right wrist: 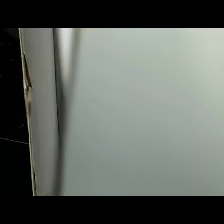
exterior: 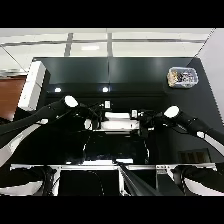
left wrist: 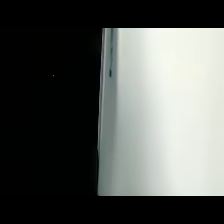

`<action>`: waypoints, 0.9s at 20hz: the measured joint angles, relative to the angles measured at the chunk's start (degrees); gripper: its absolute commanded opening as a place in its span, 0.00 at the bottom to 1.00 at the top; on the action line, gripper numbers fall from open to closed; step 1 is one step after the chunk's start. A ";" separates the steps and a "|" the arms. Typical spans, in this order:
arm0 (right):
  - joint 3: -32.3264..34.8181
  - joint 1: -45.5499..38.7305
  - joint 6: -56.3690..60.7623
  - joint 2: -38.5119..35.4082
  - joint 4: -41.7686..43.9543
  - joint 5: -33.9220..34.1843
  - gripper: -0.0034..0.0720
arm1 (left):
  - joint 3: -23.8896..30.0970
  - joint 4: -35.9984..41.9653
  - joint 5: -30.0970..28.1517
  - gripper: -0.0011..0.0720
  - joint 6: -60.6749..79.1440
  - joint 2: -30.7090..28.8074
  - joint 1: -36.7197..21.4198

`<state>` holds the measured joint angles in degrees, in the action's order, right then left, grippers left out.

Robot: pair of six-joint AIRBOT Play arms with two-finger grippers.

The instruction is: Fold the box and place the chain.

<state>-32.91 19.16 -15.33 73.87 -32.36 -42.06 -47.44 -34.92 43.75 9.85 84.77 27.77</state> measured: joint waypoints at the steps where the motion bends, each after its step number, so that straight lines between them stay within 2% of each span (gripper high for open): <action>1: 0.00 0.00 -0.02 0.00 0.00 0.00 0.81 | 0.00 0.00 0.00 0.05 0.00 0.00 0.00; 3: 0.00 0.00 0.00 0.00 0.00 0.02 0.68 | 0.00 0.00 0.00 0.05 0.00 0.00 0.00; 5: 0.00 0.00 0.00 0.00 0.02 0.09 0.68 | 0.00 0.00 0.00 0.06 0.00 0.00 -0.02; 6: 0.00 0.00 0.00 0.00 0.04 0.11 0.68 | 0.00 -0.02 0.00 0.21 0.00 0.00 -0.02; 9: 0.00 0.00 0.00 0.00 0.17 0.15 0.68 | -0.22 -0.35 -0.22 0.86 -0.13 -0.31 -0.26; 10: 0.00 0.00 -0.02 0.00 0.20 0.15 0.68 | -0.37 -0.50 -0.09 0.98 -0.17 -0.68 -0.52; 13: 0.00 0.00 -0.02 0.00 0.31 0.22 0.68 | -0.59 -2.86 0.59 0.98 -3.39 -3.10 -2.08; 18: 0.00 0.00 0.02 0.00 0.35 0.31 0.68 | -0.68 -13.25 5.16 0.98 -15.96 -11.50 -6.03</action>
<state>-32.91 19.16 -15.31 73.87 -32.01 -41.76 -48.12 -48.16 48.90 -6.11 73.28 21.74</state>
